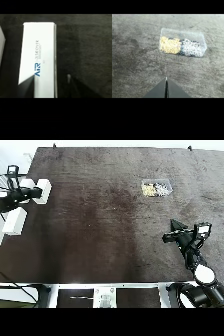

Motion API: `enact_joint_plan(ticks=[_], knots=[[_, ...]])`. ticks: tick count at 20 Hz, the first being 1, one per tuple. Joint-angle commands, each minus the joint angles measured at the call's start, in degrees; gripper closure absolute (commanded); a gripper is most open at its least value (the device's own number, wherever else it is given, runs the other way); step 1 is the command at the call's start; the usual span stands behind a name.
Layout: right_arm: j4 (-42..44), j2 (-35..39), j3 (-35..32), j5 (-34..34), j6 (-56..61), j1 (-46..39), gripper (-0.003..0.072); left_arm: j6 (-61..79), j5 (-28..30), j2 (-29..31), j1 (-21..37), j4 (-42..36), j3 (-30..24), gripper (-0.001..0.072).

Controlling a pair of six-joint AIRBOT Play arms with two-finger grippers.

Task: Fold the box and place the chain.

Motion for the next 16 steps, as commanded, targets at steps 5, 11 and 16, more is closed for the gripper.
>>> enact_joint_plan(ticks=[5, 11, 16], knots=[[0.0, 0.0, 0.0, 0.0, 0.0, 0.0, 0.0679, 0.5, -6.2, 16.0, -1.8, 1.2, -4.2, 0.0696], [0.0, 0.0, 0.0, 0.0, 0.0, 0.0, 0.0680, 2.3, 11.1, 47.2, -6.2, 0.0, -25.9, 0.0696], [0.0, 0.0, 0.0, 0.0, 0.0, 0.0, 0.0679, -0.1, 13.6, 72.4, -8.6, -1.3, -43.0, 0.0696]])
